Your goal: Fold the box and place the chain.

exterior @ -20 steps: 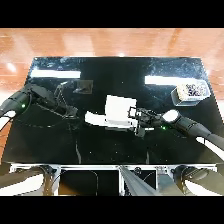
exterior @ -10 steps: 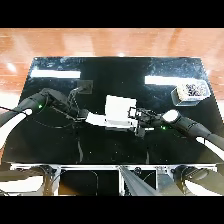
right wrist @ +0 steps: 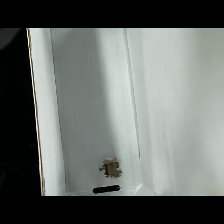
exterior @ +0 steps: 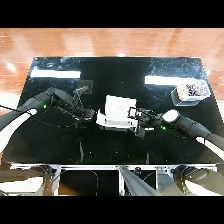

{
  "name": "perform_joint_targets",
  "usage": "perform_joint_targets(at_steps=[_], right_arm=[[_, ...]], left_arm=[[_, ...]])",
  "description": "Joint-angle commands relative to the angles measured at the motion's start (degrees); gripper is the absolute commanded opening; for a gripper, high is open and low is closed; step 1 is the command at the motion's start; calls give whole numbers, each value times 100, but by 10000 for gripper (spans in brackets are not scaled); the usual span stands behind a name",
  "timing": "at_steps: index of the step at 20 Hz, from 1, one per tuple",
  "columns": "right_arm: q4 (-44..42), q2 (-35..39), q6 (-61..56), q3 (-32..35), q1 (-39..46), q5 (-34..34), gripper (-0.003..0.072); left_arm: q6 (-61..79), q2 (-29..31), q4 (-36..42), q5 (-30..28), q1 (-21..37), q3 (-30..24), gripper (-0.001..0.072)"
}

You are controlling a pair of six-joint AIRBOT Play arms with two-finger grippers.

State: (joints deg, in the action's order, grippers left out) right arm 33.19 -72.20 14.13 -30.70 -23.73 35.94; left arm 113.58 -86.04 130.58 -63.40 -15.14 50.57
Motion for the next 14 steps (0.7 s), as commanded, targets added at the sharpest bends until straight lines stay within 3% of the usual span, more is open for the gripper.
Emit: perform_joint_targets(at_steps=[1, 7, 14], right_arm=[[-2, -2, -4, 0, -2, -2, 545], [-4, -2, -4, 0, -2, -15, 545], [0, -4, -7, 0, -2, -39, 546]], left_arm=[[-4, 0, -50, -229, -15, 282, 630], [-7, 0, 24, -538, -33, 658, 631], [-4, 0, 391, -730, -98, 704, 628]])
